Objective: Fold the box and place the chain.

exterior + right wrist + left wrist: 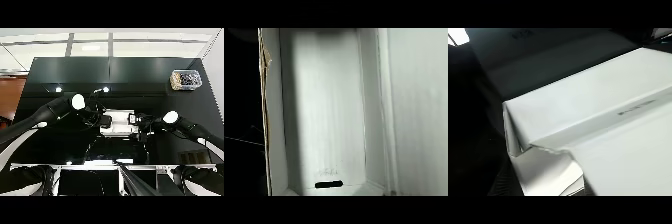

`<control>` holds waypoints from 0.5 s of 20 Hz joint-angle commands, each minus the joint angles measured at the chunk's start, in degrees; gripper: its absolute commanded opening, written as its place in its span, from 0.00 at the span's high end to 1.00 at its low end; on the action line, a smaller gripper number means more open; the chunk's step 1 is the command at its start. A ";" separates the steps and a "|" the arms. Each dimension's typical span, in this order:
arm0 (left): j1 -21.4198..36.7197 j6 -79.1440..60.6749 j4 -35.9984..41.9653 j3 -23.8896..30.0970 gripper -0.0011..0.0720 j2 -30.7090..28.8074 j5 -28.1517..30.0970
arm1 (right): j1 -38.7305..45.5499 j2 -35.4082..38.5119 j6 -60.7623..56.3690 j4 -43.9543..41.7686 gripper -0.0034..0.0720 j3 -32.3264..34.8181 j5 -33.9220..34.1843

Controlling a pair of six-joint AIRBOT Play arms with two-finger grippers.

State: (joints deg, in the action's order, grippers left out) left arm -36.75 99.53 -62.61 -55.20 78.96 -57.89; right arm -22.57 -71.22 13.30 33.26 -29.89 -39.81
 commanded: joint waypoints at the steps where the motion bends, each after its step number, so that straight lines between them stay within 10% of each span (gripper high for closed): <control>1: -2.19 3.41 -2.08 -0.59 0.32 0.00 0.76 | -0.07 0.00 0.00 -0.02 0.32 0.02 -0.02; 10: -4.81 17.79 -9.31 -0.74 0.32 0.04 1.18 | -0.07 0.00 0.00 -0.02 0.32 0.02 0.00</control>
